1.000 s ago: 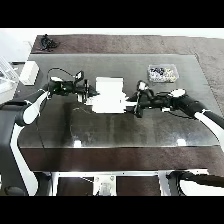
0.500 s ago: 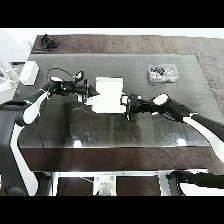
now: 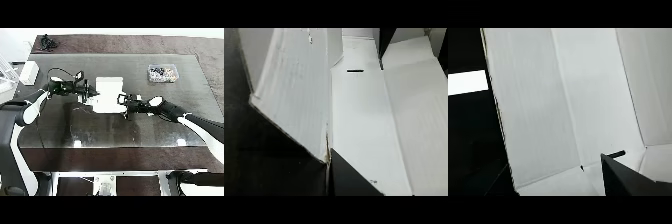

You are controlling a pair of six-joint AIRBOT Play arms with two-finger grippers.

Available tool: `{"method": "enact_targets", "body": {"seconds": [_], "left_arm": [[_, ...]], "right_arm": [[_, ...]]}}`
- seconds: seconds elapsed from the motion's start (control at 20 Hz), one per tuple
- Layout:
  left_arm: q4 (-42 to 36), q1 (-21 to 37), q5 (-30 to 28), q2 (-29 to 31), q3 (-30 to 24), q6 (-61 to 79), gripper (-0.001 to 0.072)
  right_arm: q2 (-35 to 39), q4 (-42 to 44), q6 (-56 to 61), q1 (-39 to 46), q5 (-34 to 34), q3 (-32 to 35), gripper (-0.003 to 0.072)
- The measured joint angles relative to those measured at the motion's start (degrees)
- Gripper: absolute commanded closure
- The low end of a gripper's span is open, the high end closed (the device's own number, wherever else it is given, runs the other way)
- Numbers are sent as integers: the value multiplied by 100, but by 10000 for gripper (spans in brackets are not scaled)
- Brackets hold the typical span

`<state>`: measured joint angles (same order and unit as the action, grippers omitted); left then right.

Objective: Fold the box and place the chain.

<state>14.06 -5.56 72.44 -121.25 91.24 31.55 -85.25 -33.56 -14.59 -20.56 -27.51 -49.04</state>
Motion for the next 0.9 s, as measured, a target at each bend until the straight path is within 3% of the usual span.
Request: {"method": "enact_targets", "body": {"seconds": [0.55, 0.9], "left_arm": [[2, 0, 0, 0, 0, 0, 689], [2, 0, 0, 0, -2, 0, 689]], "right_arm": [[382, 313, -24, 286, 247, -109, 50], [61, 710, -472, 750, -787, -667, 49]]}}
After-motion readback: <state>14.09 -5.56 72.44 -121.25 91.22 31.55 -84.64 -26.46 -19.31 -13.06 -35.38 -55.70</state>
